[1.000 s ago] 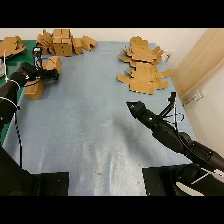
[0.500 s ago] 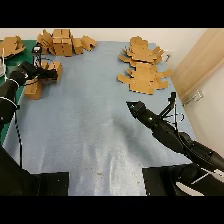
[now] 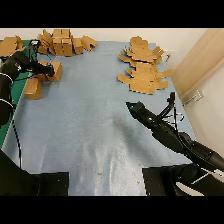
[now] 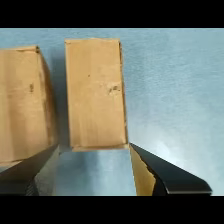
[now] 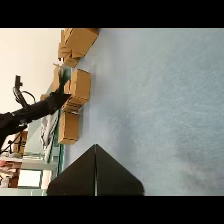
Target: Fold the box.
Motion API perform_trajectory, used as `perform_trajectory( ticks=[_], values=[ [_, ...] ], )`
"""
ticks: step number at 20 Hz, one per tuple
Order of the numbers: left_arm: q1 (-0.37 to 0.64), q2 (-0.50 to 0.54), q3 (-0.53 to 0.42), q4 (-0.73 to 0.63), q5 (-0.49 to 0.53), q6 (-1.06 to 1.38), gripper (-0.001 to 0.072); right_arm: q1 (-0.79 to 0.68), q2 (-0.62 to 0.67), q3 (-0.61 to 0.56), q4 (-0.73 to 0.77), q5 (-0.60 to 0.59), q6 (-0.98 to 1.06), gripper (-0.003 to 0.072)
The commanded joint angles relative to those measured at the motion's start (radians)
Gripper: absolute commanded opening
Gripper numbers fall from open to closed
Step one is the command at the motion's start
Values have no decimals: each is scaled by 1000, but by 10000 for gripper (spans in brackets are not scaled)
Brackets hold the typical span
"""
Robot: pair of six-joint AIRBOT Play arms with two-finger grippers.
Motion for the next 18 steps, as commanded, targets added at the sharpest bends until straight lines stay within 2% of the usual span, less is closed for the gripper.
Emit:
perform_trajectory(
  ticks=[1, 2, 3, 4, 6, 9, 11, 14, 18],
  values=[
    [6, 62, 12, 113, -93, -47, 596, 0, 0, 1, -6, -55, 0, 3],
    [4, 81, 12, 112, -132, -47, 381, 0, -2, 2, -12, -72, 0, 3],
    [-3, 101, 12, 113, -185, -37, 26, 0, -10, 9, -36, -91, -3, 3],
    [-13, 115, 11, 109, -216, -31, 11, -5, -25, 27, -69, -124, -3, 3],
    [-48, 132, 11, 105, -294, -32, 9, -37, -87, 114, -196, -283, -3, 3],
    [-133, 140, -8, 103, -436, -43, 7, -93, -216, 311, -416, -579, -4, 3],
    [-200, 164, -60, 100, -484, -51, 7, -106, -308, 452, -541, -702, -53, 3],
    [-296, 255, -199, 100, -471, -91, 7, -113, -461, 653, -563, -861, -192, 3],
    [-381, 426, -396, 67, -421, -121, 7, -112, -622, 800, -546, -950, -303, 3]
  ],
)
